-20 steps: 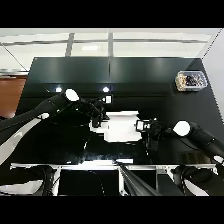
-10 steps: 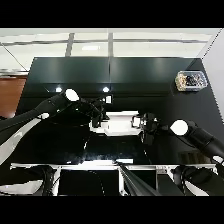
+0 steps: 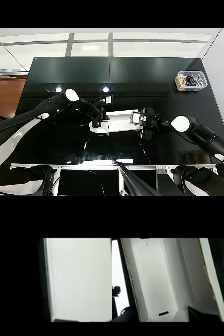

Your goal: Fold the box and place the chain.

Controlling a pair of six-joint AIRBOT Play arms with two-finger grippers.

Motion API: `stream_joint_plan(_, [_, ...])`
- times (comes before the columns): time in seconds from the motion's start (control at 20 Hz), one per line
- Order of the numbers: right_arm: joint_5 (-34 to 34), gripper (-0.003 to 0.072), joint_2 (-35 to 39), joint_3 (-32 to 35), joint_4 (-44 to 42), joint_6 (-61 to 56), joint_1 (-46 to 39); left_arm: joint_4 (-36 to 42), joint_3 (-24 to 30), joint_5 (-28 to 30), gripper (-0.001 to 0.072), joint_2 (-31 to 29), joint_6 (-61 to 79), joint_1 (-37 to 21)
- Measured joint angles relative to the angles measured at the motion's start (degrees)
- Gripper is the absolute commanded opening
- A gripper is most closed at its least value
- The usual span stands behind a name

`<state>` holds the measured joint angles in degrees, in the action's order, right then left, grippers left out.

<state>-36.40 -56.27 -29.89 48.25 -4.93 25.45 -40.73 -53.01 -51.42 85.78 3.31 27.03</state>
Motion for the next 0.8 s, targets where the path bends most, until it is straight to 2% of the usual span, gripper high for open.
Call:
stream_joint_plan(0.35, [-0.55, 0.0676, -0.15, -0.50, -2.89, 0.48, -2.47, -3.02, 0.00, -0.72, 0.0029, -0.59, 0.15, 0.00])
stream_joint_plan(0.8, [-2.84, 0.0676, -2.54, -0.52, -12.15, 6.69, -5.44, -4.04, -0.02, -1.27, 0.0029, -0.68, 1.09, 0.00])
